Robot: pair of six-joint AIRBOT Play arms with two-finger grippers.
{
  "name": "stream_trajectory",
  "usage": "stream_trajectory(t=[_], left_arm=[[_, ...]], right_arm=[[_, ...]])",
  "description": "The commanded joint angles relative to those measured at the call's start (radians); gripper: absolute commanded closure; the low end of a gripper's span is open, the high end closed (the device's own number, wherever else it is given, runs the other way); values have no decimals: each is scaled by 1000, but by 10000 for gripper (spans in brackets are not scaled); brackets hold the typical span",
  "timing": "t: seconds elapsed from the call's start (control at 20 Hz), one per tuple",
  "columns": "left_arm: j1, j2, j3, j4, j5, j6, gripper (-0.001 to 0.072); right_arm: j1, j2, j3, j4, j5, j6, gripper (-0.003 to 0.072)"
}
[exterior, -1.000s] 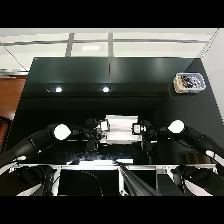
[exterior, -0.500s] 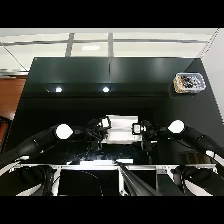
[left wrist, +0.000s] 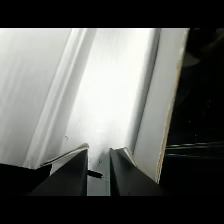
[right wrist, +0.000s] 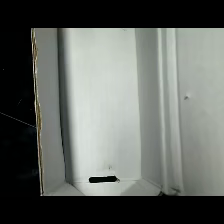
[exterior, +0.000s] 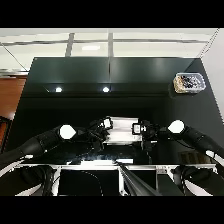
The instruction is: Fold the box and place the chain.
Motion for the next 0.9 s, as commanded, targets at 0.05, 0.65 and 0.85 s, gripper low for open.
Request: stream_trajectory(t=[0.05,0.65,0.85], left_arm=[[0,2,1,7,1,-1,559],[551,319,-18,603,-486,-1129,681],[673,236,-97,341,-488,-1263,680]], right_arm=[[0,0,1,-2,-3,0,450],[0,0,1,-1,-2,0,450],[0,0,1,-1,0,0,450]])
